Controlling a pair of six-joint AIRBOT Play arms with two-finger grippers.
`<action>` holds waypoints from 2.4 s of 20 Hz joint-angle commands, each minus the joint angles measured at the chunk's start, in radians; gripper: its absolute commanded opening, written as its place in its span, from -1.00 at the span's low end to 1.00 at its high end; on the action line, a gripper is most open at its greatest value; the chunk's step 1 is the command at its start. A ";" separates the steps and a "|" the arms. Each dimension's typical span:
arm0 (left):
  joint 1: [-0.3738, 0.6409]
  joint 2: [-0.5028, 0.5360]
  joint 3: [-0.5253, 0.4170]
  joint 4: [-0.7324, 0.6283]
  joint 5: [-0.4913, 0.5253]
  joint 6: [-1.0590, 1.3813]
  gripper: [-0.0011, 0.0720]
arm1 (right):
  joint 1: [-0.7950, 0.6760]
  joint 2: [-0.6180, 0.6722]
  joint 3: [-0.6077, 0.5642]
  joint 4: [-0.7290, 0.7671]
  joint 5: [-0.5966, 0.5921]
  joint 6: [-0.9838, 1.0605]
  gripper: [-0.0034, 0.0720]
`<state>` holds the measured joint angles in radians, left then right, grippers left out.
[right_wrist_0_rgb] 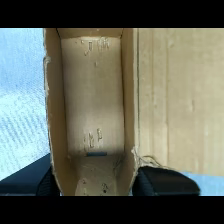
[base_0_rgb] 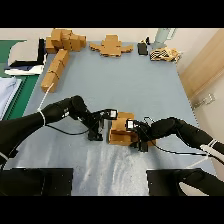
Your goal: Fold the box.
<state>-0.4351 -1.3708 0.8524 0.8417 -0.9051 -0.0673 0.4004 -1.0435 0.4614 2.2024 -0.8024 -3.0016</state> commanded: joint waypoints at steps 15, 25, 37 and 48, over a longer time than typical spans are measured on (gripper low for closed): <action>0.009 0.000 -0.149 -0.298 0.140 0.341 0.97 | 0.000 0.000 0.000 0.000 0.000 0.000 0.44; -0.077 -0.003 -0.150 -0.419 0.270 0.340 0.97 | 0.000 0.000 0.000 0.000 0.000 0.000 0.44; -0.045 0.051 -0.204 -0.356 0.248 0.281 0.97 | 0.000 0.000 0.000 0.000 0.000 0.000 0.44; -0.032 0.061 -0.210 -0.349 0.198 0.319 0.97 | 0.000 0.000 0.000 0.000 0.000 0.000 0.44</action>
<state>-0.4755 -1.3151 0.6434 0.4950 -0.6987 0.2329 0.4011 -1.0447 0.4614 2.2051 -0.8043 -3.0024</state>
